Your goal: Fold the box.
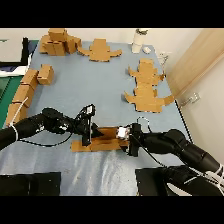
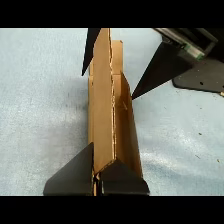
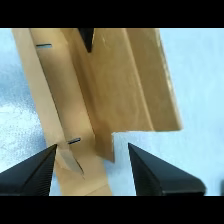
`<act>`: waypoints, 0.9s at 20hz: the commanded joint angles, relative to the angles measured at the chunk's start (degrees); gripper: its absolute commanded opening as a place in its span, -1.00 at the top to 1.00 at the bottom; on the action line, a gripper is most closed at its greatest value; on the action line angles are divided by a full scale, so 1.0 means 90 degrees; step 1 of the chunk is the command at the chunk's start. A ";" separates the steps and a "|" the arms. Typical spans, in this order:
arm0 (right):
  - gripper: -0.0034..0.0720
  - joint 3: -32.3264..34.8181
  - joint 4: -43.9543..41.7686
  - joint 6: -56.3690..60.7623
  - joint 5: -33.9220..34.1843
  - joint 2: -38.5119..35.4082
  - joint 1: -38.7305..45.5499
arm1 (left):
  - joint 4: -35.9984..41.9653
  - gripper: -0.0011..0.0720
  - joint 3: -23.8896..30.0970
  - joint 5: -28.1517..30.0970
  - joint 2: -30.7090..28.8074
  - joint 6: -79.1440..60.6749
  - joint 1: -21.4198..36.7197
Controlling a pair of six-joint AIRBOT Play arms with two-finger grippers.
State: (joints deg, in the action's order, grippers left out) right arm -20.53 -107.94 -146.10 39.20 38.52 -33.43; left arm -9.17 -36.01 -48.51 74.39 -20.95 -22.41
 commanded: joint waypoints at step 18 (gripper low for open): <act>-0.98 -0.0646 -0.2317 -0.2501 0.1035 0.1943 0.1163 | -0.0002 0.94 0.0000 -0.0007 0.0002 -0.0002 -0.0002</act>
State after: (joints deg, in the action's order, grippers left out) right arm -26.33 -128.99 -169.66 48.05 55.88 -23.00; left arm -9.19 -36.01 -48.58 74.39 -20.95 -22.41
